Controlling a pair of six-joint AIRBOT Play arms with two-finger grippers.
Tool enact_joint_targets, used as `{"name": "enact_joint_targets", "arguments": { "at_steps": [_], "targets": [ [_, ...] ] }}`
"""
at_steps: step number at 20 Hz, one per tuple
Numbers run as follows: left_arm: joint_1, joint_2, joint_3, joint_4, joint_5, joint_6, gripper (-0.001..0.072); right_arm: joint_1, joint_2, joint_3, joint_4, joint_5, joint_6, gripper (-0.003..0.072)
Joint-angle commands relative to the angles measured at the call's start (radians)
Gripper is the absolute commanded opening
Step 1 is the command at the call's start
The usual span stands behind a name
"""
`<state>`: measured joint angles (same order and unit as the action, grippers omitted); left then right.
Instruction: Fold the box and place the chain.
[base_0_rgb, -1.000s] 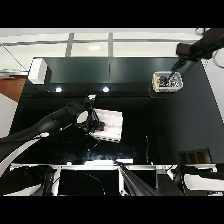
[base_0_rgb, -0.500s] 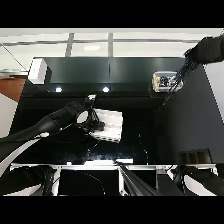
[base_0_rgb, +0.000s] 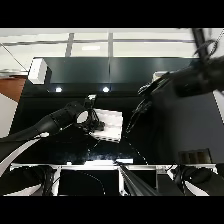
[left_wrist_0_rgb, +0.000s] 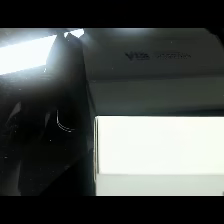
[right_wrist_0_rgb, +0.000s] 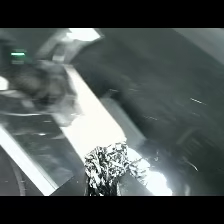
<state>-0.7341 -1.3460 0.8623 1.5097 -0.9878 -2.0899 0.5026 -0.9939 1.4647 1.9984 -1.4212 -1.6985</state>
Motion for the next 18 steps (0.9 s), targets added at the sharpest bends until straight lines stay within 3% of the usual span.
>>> {"name": "enact_joint_targets", "arguments": {
  "at_steps": [1,8,18],
  "targets": [
    [-0.001,0.001,0.0,0.0,0.0,0.0,0.0028,0.162,0.004,-0.042,0.039,0.132,0.034,0.0018],
    [-0.001,0.001,0.0,0.0,0.0,0.0,0.0028,0.222,0.005,-0.039,0.101,0.293,0.041,0.0018],
    [-0.001,0.001,0.0,0.0,0.0,0.0,0.0028,0.222,0.004,0.045,0.115,0.337,0.039,0.0018]
  ]
}}
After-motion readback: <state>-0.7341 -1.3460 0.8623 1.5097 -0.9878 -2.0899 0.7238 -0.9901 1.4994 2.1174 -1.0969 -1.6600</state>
